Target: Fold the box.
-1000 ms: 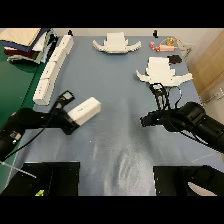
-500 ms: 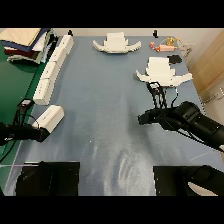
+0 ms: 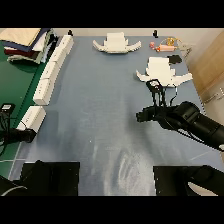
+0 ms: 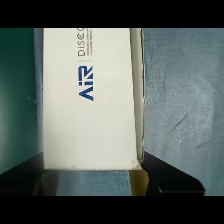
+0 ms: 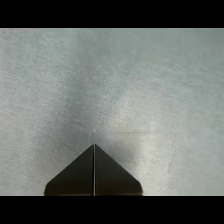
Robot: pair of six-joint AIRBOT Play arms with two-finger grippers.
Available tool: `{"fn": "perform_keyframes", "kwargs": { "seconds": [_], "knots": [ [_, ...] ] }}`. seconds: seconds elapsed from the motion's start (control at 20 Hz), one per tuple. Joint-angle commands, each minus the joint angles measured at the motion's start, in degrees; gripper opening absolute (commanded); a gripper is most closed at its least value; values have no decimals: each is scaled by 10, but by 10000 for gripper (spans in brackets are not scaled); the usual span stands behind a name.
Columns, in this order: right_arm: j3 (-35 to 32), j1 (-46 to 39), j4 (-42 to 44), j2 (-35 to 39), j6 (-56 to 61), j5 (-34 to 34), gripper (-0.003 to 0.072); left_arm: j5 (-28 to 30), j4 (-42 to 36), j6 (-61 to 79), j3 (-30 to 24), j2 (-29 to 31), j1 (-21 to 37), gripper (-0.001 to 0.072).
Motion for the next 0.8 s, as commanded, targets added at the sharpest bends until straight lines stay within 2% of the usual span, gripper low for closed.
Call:
{"fn": "perform_keyframes", "kwargs": {
  "seconds": [0.0, 0.1, 0.2, 0.6, 0.75],
  "knots": [
    [0, 0, 0, 0, 0, 26, 4, 41, -89, 76, 0, -56, 10, 522],
    [0, 0, 0, 0, 0, 26, 4, 56, -122, 109, 0, -100, 7, 522],
    [0, 0, 0, 0, 0, 27, 4, 100, -141, 116, 0, -137, -10, 522],
    [0, 0, 0, 0, 0, 27, 4, 390, -179, 116, 1, -192, -178, 522],
    [0, 0, 0, 0, 0, 27, 4, 422, -180, 116, 7, -217, -221, 522]
  ]
}}
